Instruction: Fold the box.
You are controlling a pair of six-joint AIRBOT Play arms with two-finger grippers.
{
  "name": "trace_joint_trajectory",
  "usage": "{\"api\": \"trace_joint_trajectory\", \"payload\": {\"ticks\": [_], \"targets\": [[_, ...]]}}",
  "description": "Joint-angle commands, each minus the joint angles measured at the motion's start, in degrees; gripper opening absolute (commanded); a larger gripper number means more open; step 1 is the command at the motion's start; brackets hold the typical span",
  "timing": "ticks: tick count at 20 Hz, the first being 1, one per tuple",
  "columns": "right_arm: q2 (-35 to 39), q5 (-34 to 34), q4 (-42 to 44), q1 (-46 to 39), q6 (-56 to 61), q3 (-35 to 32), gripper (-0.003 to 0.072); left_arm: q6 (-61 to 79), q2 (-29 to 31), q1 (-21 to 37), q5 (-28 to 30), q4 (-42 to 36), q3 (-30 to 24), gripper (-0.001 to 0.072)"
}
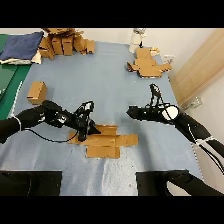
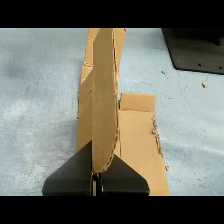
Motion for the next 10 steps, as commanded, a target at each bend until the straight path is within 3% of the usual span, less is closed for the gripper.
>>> {"api": "trace_joint_trajectory", "payload": {"ticks": [1,5,10], "targets": [[0.0,0.0,0.1,0.1,0.0,0.0,0.0161,-0.9,0.1,-0.3,0.9,1.0,-0.3,0.0012],[0.0,1.0,0.1,0.1,0.0,0.0,0.0161,-2.8,0.1,-0.1,5.3,1.7,-0.3,0.0012],[0.0,1.2,0.1,0.1,0.0,0.0,0.0161,-2.9,0.1,0.1,5.5,1.3,-0.3,0.0012]]}}
